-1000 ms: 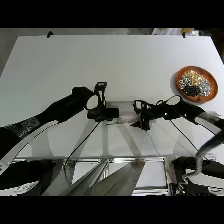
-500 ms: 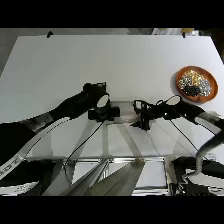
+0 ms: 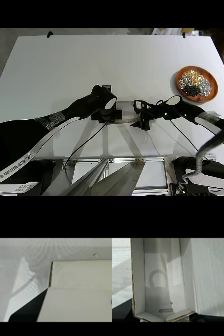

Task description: Fold the box and place the chain.

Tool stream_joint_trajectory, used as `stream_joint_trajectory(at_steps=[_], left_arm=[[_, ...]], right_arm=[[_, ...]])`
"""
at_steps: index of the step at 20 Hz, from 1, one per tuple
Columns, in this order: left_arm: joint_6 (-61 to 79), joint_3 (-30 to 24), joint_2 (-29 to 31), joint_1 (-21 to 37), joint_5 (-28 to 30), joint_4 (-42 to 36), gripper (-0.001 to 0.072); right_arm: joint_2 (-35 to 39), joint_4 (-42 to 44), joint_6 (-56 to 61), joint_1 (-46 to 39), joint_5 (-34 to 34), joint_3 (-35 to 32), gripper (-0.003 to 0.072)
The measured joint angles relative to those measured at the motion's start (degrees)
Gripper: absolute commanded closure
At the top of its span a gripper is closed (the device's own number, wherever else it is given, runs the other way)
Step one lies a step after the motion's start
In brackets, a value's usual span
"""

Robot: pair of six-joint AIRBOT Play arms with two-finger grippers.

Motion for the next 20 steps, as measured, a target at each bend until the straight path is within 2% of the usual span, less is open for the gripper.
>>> stream_joint_trajectory(at_steps=[3,8,12,14,18,20], left_arm=[[0.5,0.5,-0.3,0.0,0.6,0.3,0.0522],[0.4,0.7,-1.0,0.0,0.4,0.6,0.0708],[0.5,0.7,-1.1,0.0,0.4,0.2,0.0708],[0.6,0.8,-1.2,0.0,0.3,0.1,0.0659],[0.9,0.7,-1.3,0.0,0.3,-0.3,0.0488],[0.9,0.7,-1.2,0.3,0.0,-0.2,0.0488]], right_arm=[[0.0,0.0,0.0,0.0,0.0,0.0,0.0348],[0.0,0.0,0.0,0.0,0.0,0.0,0.0348],[0.0,0.0,0.0,0.0,0.0,0.0,0.0348],[0.0,0.0,0.0,0.0,0.0,0.0,0.0348],[0.0,0.0,0.0,0.0,0.0,0.0,0.0348],[0.0,0.0,0.0,0.0,0.0,0.0,0.0348]])
